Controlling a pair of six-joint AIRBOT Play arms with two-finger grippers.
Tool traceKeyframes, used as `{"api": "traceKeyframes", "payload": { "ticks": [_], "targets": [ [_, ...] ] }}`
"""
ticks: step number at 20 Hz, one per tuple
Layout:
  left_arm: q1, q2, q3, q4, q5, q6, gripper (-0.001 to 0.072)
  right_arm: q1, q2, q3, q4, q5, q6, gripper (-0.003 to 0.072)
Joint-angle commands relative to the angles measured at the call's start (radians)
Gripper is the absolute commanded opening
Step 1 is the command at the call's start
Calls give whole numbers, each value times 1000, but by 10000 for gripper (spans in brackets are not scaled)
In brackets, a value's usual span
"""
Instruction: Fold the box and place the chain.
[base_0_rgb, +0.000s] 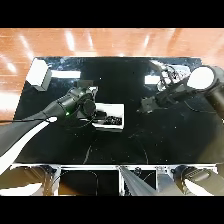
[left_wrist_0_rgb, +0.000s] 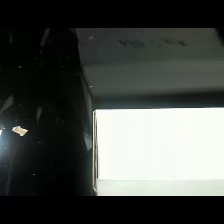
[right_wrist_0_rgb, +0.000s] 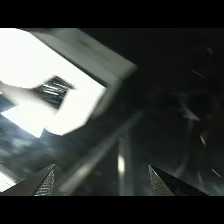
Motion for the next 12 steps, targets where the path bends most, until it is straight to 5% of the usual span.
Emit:
{"api": "traceKeyframes", "payload": {
  "ticks": [1, 3, 5, 8, 10, 12],
  "targets": [
    [0, 2, 24, -15, 25, 0, 22, -55, 24, -48, -50, 39, 7, 704],
    [0, 2, 24, -18, 40, -2, 74, -49, 37, -65, -31, 26, 7, 704],
    [0, 2, 24, -19, 57, -25, 339, -43, 42, -68, -24, 19, 7, 704],
    [-8, 2, 24, -29, 74, -24, 404, -43, 43, -70, -10, 7, 7, 704],
    [-12, 4, 27, -31, 80, -15, 627, -43, 43, -70, -9, 10, 6, 705],
    [-9, 12, 51, -13, 140, 31, 626, -43, 43, -70, -9, 25, -19, 706]
  ]
}}
